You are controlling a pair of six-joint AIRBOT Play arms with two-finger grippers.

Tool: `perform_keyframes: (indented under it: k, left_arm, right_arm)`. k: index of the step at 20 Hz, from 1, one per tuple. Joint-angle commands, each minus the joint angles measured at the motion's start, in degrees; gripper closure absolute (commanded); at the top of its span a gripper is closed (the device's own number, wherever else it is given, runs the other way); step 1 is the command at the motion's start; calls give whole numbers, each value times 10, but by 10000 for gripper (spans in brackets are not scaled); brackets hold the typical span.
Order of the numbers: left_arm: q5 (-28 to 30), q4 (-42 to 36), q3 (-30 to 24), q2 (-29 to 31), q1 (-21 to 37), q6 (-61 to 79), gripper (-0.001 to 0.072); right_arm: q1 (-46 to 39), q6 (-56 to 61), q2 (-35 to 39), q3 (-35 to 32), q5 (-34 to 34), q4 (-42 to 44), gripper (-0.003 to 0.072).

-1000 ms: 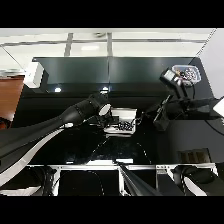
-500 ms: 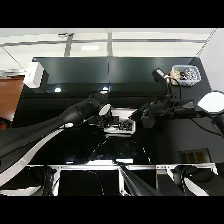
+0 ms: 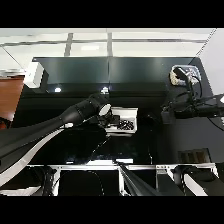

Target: Fold the box and place the chain.

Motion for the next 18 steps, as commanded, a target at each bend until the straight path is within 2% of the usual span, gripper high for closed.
perform_keyframes:
  k: [1,2,3,4,6,8,10,12,13,14,16,17,18]
  left_arm:
    - [27,-17,0,-1,0,-14,675]
    - [24,-26,1,-1,0,-16,568]
    - [23,-35,1,0,0,-15,305]
    - [18,-37,1,2,0,-12,116]
    - [-3,-25,0,22,0,44,100]
    - [-28,27,-7,71,0,78,100]
    - [-28,89,-41,149,13,79,99]
    - [-11,75,-104,234,73,79,100]
    - [3,40,-145,275,120,86,101]
    - [26,-26,-186,308,172,130,100]
    - [57,-256,-266,343,285,357,100]
    - [42,-377,-297,340,332,523,100]
    - [29,-446,-320,334,359,647,100]
  right_arm:
    - [-25,1,6,1,41,-3,361]
    - [-25,1,6,1,41,-3,361]
    - [-25,1,6,1,40,-4,361]
    - [-25,1,6,1,37,-4,361]
    - [-25,1,6,1,34,-4,361]
    - [-25,1,6,1,34,-4,361]
    - [-25,1,6,1,33,-5,361]
    - [-25,0,6,1,19,-5,361]
    - [-25,-2,6,1,9,-5,361]
    - [-25,-4,6,1,-2,-5,361]
    - [-25,-9,6,1,-24,-5,361]
    - [-25,-10,6,1,-34,-5,361]
    - [-25,-10,6,0,-44,-5,361]
